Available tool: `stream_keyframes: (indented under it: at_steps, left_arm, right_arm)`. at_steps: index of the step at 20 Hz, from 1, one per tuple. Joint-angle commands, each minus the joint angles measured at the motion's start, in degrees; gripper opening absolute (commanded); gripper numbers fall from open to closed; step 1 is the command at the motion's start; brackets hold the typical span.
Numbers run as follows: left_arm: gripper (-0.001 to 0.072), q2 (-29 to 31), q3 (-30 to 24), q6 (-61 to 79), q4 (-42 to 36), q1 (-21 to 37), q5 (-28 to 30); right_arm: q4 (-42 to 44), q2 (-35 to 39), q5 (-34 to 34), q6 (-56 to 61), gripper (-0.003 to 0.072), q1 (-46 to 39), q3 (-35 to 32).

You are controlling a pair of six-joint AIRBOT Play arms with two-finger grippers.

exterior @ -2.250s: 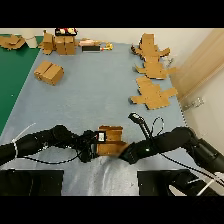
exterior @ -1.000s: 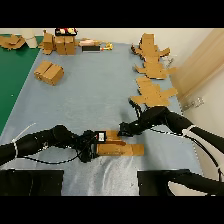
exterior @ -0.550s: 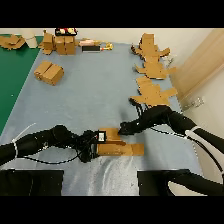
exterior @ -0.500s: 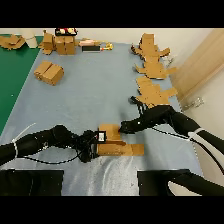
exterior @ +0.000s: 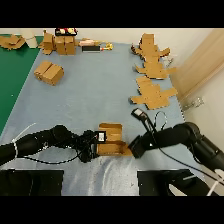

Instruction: Fold the box.

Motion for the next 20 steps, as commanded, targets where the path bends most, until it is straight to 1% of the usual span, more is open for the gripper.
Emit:
stream_keyframes:
  at_steps: [1,2,3,5,7,10,13,19,20]
  left_arm:
    - [0.0362,0.00,0.00,0.00,0.02,0.02,0.00]
    - [0.0362,0.00,0.00,0.00,0.02,0.02,0.02]
    - [0.0362,0.00,0.00,0.00,0.02,0.02,0.00]
    - [0.0362,0.00,0.00,0.00,0.02,0.02,0.00]
    - [0.0362,0.00,0.00,0.00,0.02,0.02,0.00]
    - [0.0362,0.00,0.00,0.00,0.02,0.02,0.00]
    - [0.0362,0.00,0.00,0.00,0.02,0.02,0.02]
    - [0.0362,0.00,0.00,0.00,0.02,0.02,0.00]
    - [0.0362,0.00,0.00,0.00,0.02,0.02,0.00]
  right_arm:
    - [-8.90,6.97,-1.40,-0.22,0.0219,9.66,-6.69]
    - [-13.11,6.99,-0.09,-0.22,0.0496,11.41,-7.28]
    - [-17.62,6.60,1.31,-0.20,0.0549,12.35,-7.23]
    - [-21.77,5.20,5.70,-0.24,0.0549,12.39,-7.23]
    - [-21.42,2.73,9.18,-0.87,0.0549,12.50,-7.23]
    - [-19.67,-1.38,14.16,-6.25,0.0549,12.50,-6.99]
    - [-15.93,-4.42,14.14,-7.72,0.0549,12.50,-4.00]
    - [-15.96,-5.90,17.51,-12.83,0.0549,12.50,-3.10]
    - [-15.89,-6.67,18.12,-12.87,0.0514,12.50,-3.08]
